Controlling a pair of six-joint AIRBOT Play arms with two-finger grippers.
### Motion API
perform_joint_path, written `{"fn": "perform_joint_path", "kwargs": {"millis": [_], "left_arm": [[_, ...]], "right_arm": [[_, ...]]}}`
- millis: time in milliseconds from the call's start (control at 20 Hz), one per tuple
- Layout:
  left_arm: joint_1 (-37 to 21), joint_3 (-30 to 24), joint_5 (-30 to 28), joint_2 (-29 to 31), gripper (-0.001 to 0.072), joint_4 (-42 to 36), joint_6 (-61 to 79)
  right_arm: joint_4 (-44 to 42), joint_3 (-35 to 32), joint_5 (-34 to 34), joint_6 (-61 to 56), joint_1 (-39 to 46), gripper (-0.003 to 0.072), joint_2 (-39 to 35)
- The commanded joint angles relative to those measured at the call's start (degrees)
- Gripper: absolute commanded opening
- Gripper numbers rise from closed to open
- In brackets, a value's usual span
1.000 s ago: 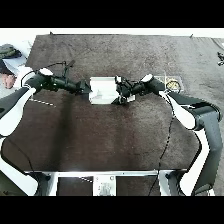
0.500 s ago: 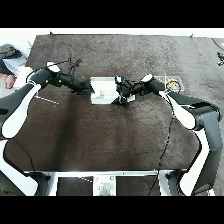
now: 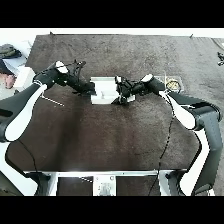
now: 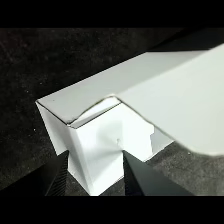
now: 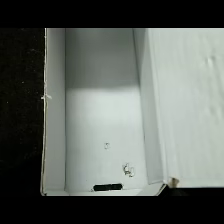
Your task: Fold the box and place the chain.
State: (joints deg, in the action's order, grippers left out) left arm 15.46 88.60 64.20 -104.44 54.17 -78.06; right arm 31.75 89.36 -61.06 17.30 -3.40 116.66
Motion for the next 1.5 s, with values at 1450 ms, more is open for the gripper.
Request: {"fn": "perform_joint_path", "kwargs": {"millis": [1450], "left_arm": [[9.2,10.1,3.4,-5.4,0.0341,30.9,-34.6]], "right_arm": [[0.0,0.0,0.0,0.0,0.0,0.0219,0.0]]}}
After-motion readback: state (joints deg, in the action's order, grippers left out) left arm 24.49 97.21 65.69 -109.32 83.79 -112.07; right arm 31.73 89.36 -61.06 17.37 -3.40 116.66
